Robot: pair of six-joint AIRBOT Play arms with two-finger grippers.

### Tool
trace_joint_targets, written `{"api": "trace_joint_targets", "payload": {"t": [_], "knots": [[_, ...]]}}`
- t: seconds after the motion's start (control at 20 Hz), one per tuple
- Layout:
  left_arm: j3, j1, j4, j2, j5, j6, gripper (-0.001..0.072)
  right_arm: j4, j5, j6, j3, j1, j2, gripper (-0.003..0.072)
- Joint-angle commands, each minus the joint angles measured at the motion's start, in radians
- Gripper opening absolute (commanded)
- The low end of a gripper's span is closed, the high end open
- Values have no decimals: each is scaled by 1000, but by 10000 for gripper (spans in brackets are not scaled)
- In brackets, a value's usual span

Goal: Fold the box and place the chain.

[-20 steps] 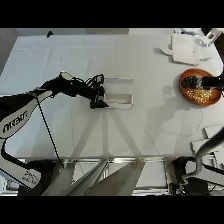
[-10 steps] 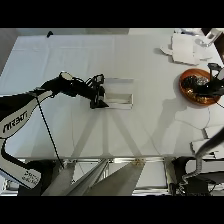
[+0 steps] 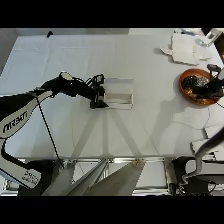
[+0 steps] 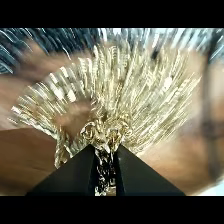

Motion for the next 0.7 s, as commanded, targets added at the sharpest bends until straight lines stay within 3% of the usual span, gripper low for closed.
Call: {"api": "trace_joint_targets", "payload": {"t": [0.0, 0.35, 0.65], "knots": [[0, 0, 1, 0, 0, 0, 394, -10, 78, -1, 1, 55, 91, 11], [0, 0, 0, 0, 0, 0, 394, -9, 259, -1, 1, 281, 212, 10], [0, 0, 0, 0, 0, 0, 394, -9, 294, 0, 1, 534, 253, 10]]}}
